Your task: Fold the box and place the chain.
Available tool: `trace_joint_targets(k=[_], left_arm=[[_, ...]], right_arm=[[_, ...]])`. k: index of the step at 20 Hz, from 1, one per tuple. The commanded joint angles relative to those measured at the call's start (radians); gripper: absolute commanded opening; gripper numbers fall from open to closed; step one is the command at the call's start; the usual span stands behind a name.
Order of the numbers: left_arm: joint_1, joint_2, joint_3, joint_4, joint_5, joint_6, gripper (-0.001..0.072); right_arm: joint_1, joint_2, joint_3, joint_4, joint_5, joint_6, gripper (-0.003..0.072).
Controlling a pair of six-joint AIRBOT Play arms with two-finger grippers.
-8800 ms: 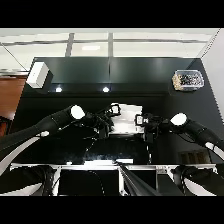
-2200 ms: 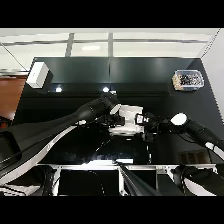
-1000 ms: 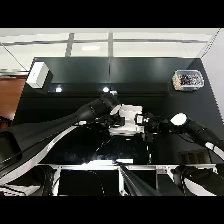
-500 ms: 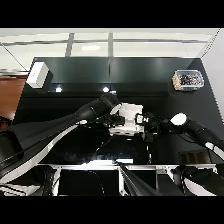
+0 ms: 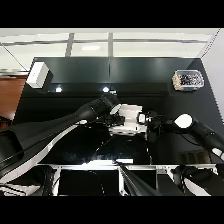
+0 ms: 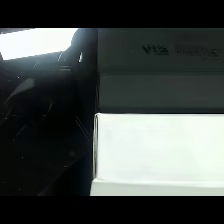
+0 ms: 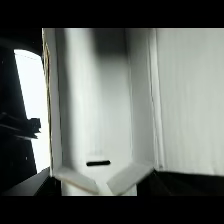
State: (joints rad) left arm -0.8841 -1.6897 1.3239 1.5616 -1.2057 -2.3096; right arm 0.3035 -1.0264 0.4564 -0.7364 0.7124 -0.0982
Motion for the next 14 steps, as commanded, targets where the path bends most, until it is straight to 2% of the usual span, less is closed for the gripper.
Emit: trace_joint_targets(k=[1,4,5,10,11,12,14], left_arm=[[0.001,0.0,0.0,0.001,0.002,-0.003,0.0027],[0.001,0.0,0.0,0.001,-0.001,-0.002,0.0027],[0.001,0.0,0.0,0.001,-0.003,-0.002,0.0027],[0.001,0.0,0.0,0.001,-0.005,-0.002,0.0027],[0.002,0.0,0.0,0.001,-0.007,-0.002,0.0027],[0.003,0.0,0.0,0.001,-0.007,-0.002,0.0027],[0.003,0.0,0.0,0.0,-0.007,-0.002,0.0027]], right_arm=[[-0.001,0.074,0.001,-0.131,0.05,0.055,0.0665],[0.0,0.07,0.0,-0.13,0.032,0.054,0.0664],[0.0,0.068,0.0,-0.129,0.024,0.053,0.0615],[0.024,0.024,0.0,-0.076,0.02,-0.023,0.0612],[0.035,0.022,0.0,-0.076,0.006,-0.027,0.0564],[0.038,0.022,0.0,-0.075,0.0,-0.026,0.0421],[0.037,0.022,0.0,-0.056,-0.01,-0.025,0.0403]])
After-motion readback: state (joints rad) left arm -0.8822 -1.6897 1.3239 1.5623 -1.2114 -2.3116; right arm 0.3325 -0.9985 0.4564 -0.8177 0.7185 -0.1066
